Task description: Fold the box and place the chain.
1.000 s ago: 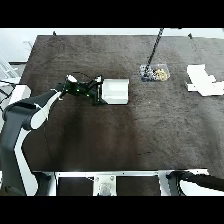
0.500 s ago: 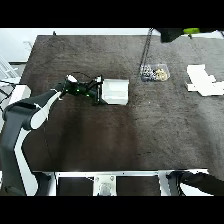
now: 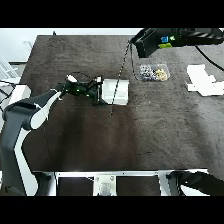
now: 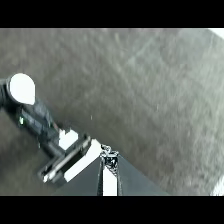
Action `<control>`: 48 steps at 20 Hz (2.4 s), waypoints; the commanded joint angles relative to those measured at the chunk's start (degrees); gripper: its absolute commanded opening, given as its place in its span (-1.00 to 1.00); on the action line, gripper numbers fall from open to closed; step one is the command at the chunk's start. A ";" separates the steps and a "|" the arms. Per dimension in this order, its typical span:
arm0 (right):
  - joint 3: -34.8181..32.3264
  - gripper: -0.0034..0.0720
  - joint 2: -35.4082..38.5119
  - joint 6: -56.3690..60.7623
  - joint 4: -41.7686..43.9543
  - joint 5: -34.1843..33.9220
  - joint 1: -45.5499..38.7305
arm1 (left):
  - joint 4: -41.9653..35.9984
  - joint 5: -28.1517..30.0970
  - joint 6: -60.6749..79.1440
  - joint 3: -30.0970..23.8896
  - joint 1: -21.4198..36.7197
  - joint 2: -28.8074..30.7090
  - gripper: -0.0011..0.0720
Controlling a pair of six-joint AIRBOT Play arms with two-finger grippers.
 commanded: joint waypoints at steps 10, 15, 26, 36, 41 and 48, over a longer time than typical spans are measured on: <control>0.59 -0.89 0.37 -2.54 -3.34 -22.10 0.39 | -0.02 -0.09 0.02 0.00 0.02 0.02 0.03; 0.59 -0.89 0.37 -2.54 -5.38 -24.22 0.37 | -0.04 -0.28 0.02 0.02 0.02 0.04 0.03; -1.20 -0.89 0.35 -0.33 -5.31 -15.72 0.39 | -0.39 -0.28 0.02 0.00 0.02 0.02 0.03; -13.84 -0.89 0.35 7.17 -4.52 -14.56 0.46 | -0.42 -0.46 0.02 0.02 0.02 0.04 0.03; -18.64 -0.89 0.35 7.23 -4.22 -14.95 0.35 | -0.42 -0.46 0.02 0.02 0.02 0.04 0.03; -18.75 -0.90 4.07 10.62 -12.70 -12.48 -0.44 | -0.42 -0.50 0.02 0.00 0.02 0.02 0.03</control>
